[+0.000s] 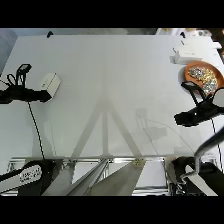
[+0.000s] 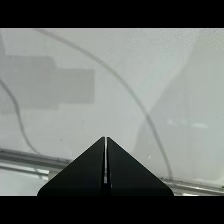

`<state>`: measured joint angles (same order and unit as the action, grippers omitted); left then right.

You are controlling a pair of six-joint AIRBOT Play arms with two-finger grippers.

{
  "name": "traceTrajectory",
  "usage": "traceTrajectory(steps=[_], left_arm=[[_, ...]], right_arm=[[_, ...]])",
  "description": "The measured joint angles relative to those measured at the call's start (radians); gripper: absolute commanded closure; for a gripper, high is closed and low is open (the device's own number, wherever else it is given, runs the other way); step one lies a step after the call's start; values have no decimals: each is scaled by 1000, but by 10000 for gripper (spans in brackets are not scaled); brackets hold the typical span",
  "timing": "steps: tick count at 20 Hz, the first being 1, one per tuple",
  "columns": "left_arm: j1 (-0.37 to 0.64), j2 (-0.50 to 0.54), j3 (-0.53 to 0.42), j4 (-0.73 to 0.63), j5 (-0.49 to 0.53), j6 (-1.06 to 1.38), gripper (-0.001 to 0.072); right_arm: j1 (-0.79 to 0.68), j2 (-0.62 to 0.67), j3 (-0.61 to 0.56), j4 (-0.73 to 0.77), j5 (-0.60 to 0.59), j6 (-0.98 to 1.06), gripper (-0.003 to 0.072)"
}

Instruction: Fold the box and place the chain.

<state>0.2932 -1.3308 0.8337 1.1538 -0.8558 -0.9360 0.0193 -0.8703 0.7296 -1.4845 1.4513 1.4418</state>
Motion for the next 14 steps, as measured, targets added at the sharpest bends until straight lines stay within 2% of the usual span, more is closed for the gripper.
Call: traceTrajectory(steps=[1, 5, 14], left_arm=[[0, 0, 0, 3, -1, -8, 8], [0, 36, 0, 11, -7, -56, 9], [-2, 229, 0, -36, -6, -81, 10]], right_arm=[[0, 0, 0, 0, 0, 0, 669], [0, 0, 0, 0, 0, 0, 669], [0, 0, 0, 0, 0, 0, 669]])
